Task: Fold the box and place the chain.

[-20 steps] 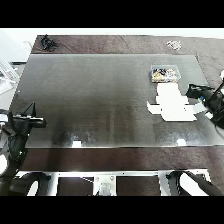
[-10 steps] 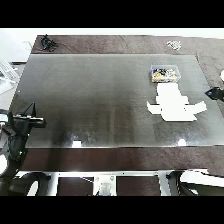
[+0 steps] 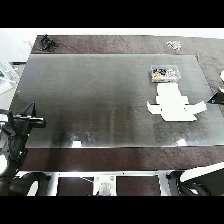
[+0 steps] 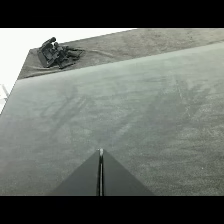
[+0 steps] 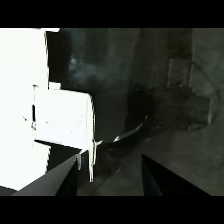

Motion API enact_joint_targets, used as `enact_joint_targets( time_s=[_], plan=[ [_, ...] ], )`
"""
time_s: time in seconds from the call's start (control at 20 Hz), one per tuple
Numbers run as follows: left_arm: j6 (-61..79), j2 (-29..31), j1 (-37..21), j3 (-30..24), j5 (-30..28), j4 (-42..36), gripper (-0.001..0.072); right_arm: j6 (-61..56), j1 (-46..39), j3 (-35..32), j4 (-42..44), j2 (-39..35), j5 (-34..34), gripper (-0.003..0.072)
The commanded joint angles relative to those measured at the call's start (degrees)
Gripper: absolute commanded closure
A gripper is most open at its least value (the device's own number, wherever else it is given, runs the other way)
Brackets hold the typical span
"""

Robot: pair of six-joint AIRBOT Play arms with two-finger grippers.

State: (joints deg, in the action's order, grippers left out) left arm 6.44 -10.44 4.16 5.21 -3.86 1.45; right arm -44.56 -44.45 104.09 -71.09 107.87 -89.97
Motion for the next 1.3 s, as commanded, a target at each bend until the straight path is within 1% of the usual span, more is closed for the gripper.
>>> enact_joint_targets(
  time_s=[0.0,0.05,0.1,0.15,0.35,0.65,0.9,0.95,1.0,1.1,1.15,1.2,1.25],
  plan=[
    [0.02,0.04,-0.04,-0.02,0.00,0.02,0.0688,3.10,-0.02,1.99,4.22,3.17,-4.46,0.0226],
    [0.02,0.04,-0.04,-0.02,0.00,0.02,0.0688,3.69,-0.02,1.97,5.14,3.28,-4.44,0.0213],
    [0.02,0.04,-0.04,-0.02,-0.02,0.02,0.0688,3.72,0.00,1.77,5.33,3.37,-4.66,0.0170],
    [0.02,0.04,-0.04,-0.02,0.00,0.02,0.0688,4.11,0.09,1.49,5.33,3.48,-5.01,0.0164],
    [0.02,0.04,-0.04,-0.02,0.00,0.02,0.0688,4.79,0.09,1.22,5.57,4.46,-5.03,0.0165],
    [0.02,0.04,-0.04,-0.02,-0.02,0.02,0.0688,4.76,0.09,0.74,8.00,7.80,-5.25,0.0168],
    [0.02,0.04,-0.04,-0.02,0.00,0.02,0.0688,4.76,0.11,-1.53,9.31,9.46,-5.25,0.0201],
    [0.02,0.04,-0.04,-0.02,-0.02,0.02,0.0688,4.76,0.11,-1.92,11.23,9.75,-5.25,0.0291],
    [0.02,0.04,-0.04,-0.02,0.00,0.02,0.0688,4.76,0.11,-2.34,12.94,9.84,-5.25,0.0324],
    [0.02,0.04,-0.04,-0.02,0.00,0.02,0.0688,4.81,0.13,-2.45,15.98,9.94,-5.22,0.0334],
    [0.02,0.04,-0.04,-0.02,0.00,0.02,0.0688,4.79,0.13,-2.45,17.35,9.94,-5.27,0.0460],
    [0.02,0.04,-0.04,-0.02,-0.02,0.02,0.0688,4.81,0.13,-2.45,18.21,9.94,-5.57,0.0662],
    [0.02,0.04,-0.04,-0.02,0.00,0.02,0.0688,4.79,0.13,-2.45,18.45,9.94,-7.28,0.0676]
  ],
)
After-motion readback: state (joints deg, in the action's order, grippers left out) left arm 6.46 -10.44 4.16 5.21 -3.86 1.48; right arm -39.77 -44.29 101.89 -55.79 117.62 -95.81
